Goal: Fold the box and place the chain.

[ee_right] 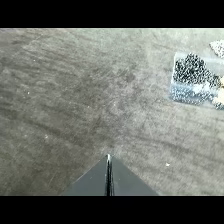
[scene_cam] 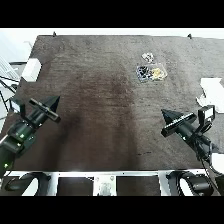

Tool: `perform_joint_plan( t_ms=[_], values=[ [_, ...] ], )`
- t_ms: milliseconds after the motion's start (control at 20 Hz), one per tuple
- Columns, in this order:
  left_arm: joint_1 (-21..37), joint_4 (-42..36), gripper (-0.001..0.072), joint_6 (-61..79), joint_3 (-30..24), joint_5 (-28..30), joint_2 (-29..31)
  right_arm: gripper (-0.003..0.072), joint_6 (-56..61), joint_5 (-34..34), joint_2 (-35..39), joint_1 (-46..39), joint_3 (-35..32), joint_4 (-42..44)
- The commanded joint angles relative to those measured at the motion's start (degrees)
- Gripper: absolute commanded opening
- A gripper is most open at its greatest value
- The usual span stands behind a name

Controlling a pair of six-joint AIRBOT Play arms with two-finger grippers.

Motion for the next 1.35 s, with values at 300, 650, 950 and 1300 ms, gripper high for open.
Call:
perform_joint_plan(
  t_ms=[300,650,950,1300],
  values=[
    [0.0,-4.6,0.002,4.1,-4.2,-1.3,0.3,0.0013,2.0,1.2,2.9,0.0,-2.3,-0.3],
    [0.0,-4.6,0.002,4.1,-4.2,-1.4,0.3,0.0013,1.9,1.2,2.9,0.0,-2.3,-0.3],
    [0.0,-4.6,0.002,4.1,-4.2,-1.4,0.3,0.0013,2.0,1.2,2.9,0.0,-2.3,-0.3],
    [0.0,-4.6,0.0021,4.1,-4.2,-1.4,0.3,0.0013,2.0,1.2,2.9,0.0,-2.3,-0.3]
  ],
)
